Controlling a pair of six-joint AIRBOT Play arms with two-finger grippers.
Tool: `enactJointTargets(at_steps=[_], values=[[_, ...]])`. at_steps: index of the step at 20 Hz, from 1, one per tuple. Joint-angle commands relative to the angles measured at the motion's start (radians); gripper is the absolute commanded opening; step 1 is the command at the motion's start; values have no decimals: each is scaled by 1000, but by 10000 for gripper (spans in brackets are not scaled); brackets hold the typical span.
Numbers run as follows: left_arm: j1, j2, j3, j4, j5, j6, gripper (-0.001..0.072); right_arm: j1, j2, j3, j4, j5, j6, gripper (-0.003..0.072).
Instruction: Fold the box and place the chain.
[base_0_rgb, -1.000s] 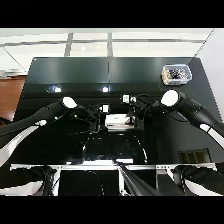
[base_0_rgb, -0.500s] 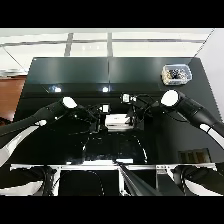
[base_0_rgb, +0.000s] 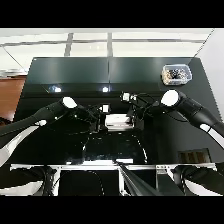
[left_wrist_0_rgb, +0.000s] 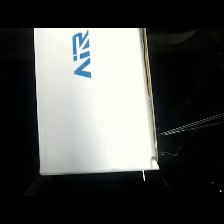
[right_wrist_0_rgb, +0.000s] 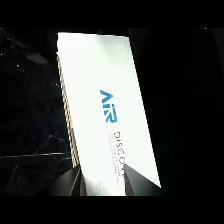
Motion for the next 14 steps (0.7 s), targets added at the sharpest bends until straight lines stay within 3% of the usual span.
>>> enactJointTargets(at_steps=[1,14], values=[[-1,0,0,0,0,1,367,0,1,1,10,-19,7,317],[-1,0,0,0,0,1,367,0,-1,0,16,26,34,317]])
